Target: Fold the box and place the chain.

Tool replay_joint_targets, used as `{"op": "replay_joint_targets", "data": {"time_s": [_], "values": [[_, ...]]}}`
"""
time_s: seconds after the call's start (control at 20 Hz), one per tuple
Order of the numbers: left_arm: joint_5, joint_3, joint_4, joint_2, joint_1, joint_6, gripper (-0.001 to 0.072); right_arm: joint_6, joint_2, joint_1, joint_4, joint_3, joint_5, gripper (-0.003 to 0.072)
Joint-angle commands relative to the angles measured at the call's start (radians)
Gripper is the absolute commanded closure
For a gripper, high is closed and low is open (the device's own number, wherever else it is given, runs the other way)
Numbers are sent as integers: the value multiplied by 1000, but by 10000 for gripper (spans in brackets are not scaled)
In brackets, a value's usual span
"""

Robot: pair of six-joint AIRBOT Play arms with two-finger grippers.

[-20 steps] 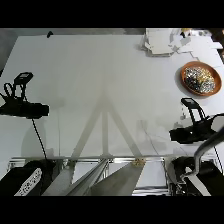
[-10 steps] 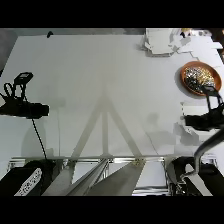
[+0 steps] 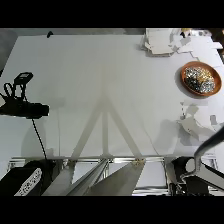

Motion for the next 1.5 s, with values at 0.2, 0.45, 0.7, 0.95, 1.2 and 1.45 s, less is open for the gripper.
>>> {"op": "replay_joint_targets", "data": {"time_s": [0.2, 0.45, 0.7, 0.95, 1.2, 1.45], "values": [[0, 0, 0, 1, 1, 0, 699, -150, -230, -66, 24, 171, 15, 154], [0, 0, 0, 1, 1, 0, 699, -183, -325, -66, 25, 171, 81, 176], [0, 0, 0, 1, 1, 0, 699, -181, -350, -66, -6, 171, 107, 423], [0, 0, 0, 1, 1, 0, 699, -209, -349, -63, -1, 171, 164, 665], [0, 0, 0, 1, 1, 0, 699, -212, -234, 38, 153, 137, 137, 669], [0, 0, 0, 1, 1, 0, 699, -312, 50, 243, 478, -130, -68, 669]]}}
